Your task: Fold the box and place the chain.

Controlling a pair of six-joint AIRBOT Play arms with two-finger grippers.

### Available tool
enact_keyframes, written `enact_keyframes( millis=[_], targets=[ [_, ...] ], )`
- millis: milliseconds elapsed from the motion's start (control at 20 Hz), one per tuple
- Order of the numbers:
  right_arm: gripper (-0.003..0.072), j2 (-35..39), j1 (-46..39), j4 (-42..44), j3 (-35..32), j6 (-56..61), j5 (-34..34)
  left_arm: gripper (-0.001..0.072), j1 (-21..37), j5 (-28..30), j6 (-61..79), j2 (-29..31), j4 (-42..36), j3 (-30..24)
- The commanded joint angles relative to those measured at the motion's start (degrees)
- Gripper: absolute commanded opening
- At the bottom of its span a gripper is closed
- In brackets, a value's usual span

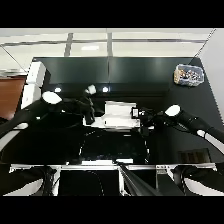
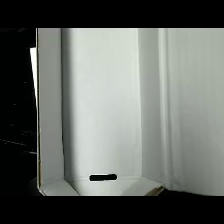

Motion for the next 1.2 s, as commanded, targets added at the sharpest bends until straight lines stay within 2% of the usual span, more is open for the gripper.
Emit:
enact_keyframes(
  millis=[0, 100, 250, 300, 450, 500, 600, 700, 900, 1000, 1150],
  targets=[
    [0.029, -0.02, 0.07, 0.04, -0.02, 0.02, 0.0, 0.003, 8.11, -6.78, -13.16, 6.58, 1.62, 0.09],
    [0.029, -0.02, 0.07, 0.04, -0.04, 0.02, 0.0, 0.003, 13.77, -8.09, -27.67, 7.93, 6.25, 0.09],
    [0.029, -0.02, 0.07, 0.04, -0.04, 0.02, 0.0, 0.003, 22.38, -8.9, -56.54, 6.01, 16.57, -0.83],
    [0.029, -0.02, 0.07, 0.04, -0.02, 0.02, 0.0, 0.0031, 24.96, -10.8, -62.9, 4.5, 17.03, -1.36],
    [0.029, -0.02, 0.07, 0.04, -0.04, 0.02, -0.02, 0.003, 30.91, -22.69, -60.87, -3.58, 8.68, -1.6],
    [0.029, -0.02, 0.07, 0.04, -0.04, 0.02, -0.02, 0.003, 31.45, -24.39, -61.05, -6.49, 6.95, -1.6],
    [0.029, -0.02, 0.07, 0.04, -0.02, 0.02, 0.0, 0.0029, 30.42, -23.93, -61.24, -11.54, 6.34, -1.57],
    [0.029, -0.02, 0.07, 0.04, -0.02, 0.02, 0.0, 0.0029, 27.78, -21.14, -61.53, -14.88, 6.36, -1.57],
    [0.029, -0.02, 0.07, 0.04, -0.04, 0.02, 0.0, 0.0029, 20.44, -16.94, -62.55, -17.27, 6.36, -1.01],
    [0.029, -0.02, 0.07, 0.04, -0.04, 0.02, 0.0, 0.0029, 17.62, -17.29, -62.38, -17.62, 6.19, -0.28],
    [0.029, -0.02, 0.07, 0.04, -0.02, 0.02, 0.0, 0.003, 15.93, -21.79, -57.0, -17.62, 4.31, 1.4]
  ],
)
